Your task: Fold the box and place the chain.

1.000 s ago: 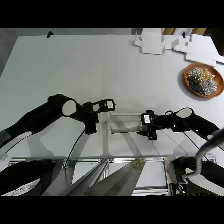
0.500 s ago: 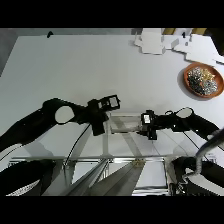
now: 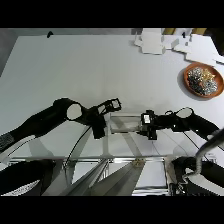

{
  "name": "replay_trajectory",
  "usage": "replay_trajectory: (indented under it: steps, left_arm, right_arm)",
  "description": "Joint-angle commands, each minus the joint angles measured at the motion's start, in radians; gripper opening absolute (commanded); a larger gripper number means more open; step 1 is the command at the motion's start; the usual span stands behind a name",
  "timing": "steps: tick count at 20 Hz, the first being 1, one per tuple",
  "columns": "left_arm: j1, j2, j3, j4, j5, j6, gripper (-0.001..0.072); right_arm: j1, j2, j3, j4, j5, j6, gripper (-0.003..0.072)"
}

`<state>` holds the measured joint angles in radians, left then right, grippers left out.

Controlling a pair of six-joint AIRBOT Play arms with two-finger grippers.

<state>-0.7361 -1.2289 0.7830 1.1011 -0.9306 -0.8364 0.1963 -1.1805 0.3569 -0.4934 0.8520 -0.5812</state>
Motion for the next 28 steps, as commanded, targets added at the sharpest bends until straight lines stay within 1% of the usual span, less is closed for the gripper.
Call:
replay_trajectory:
  steps: [1, 4, 6, 8, 9, 10, 11, 13, 15, 16, 17, 19, 20, 21, 22, 25, 28]
  left_arm:
    - [0.053, 0.012, -0.022, 0.020, -0.061, -0.024, 0.0001]
    - [0.064, 0.014, -0.023, 0.014, -0.065, 0.034, 0.0002]
    - [0.063, 0.014, -0.037, -0.013, -0.064, 0.153, 0.0033]
    - [0.063, 0.015, -0.071, -0.041, -0.053, 0.310, 0.0213]
    - [0.063, 0.015, -0.090, -0.053, -0.039, 0.386, 0.0237]
    - [0.063, 0.015, -0.106, -0.064, -0.026, 0.480, 0.0282]
    - [0.063, 0.015, -0.114, -0.072, -0.010, 0.560, 0.0299]
    - [0.063, 0.014, -0.116, -0.100, 0.054, 0.662, 0.0303]
    - [0.063, 0.013, -0.116, -0.125, 0.165, 0.664, 0.0361]
    - [0.063, 0.010, -0.116, -0.125, 0.205, 0.663, 0.0361]
    - [0.063, 0.006, -0.116, -0.125, 0.220, 0.664, 0.0361]
    - [0.063, -0.005, -0.116, -0.125, 0.216, 0.664, 0.0369]
    - [0.063, -0.011, -0.116, -0.125, 0.211, 0.664, 0.0429]
    - [0.063, -0.016, -0.116, -0.126, 0.208, 0.664, 0.0455]
    - [0.063, -0.021, -0.116, -0.126, 0.209, 0.664, 0.0464]
    - [0.060, -0.024, -0.116, -0.153, 0.216, 0.674, 0.0463]
    - [0.044, -0.024, -0.116, -0.194, 0.200, 0.750, 0.0457]
  right_arm:
    - [0.000, 0.000, 0.000, 0.000, 0.000, 0.000, 0.0396]
    - [0.000, 0.000, 0.000, 0.000, 0.000, 0.000, 0.0396]
    - [0.000, 0.000, 0.000, 0.000, 0.000, 0.000, 0.0396]
    - [0.000, 0.000, 0.000, 0.000, 0.000, 0.000, 0.0396]
    - [0.000, 0.000, 0.000, 0.000, 0.000, 0.000, 0.0396]
    - [0.000, 0.000, 0.000, 0.000, 0.000, 0.000, 0.0396]
    - [0.000, 0.000, 0.000, 0.000, 0.000, 0.000, 0.0396]
    - [0.000, 0.000, 0.000, 0.000, 0.000, 0.000, 0.0396]
    - [0.000, 0.000, 0.000, 0.000, 0.000, 0.000, 0.0396]
    - [0.000, 0.000, 0.000, 0.000, 0.000, 0.000, 0.0396]
    - [0.000, 0.000, 0.000, 0.000, 0.000, 0.000, 0.0396]
    - [0.000, 0.000, 0.000, 0.000, 0.000, 0.000, 0.0396]
    - [0.000, 0.000, 0.000, 0.000, 0.000, 0.000, 0.0396]
    - [0.000, 0.000, 0.000, 0.000, 0.000, 0.000, 0.0396]
    - [0.000, 0.000, 0.000, 0.000, 0.000, 0.000, 0.0396]
    - [0.000, 0.000, 0.000, 0.000, 0.000, 0.000, 0.0396]
    - [0.000, 0.000, 0.000, 0.000, 0.000, 0.000, 0.0396]
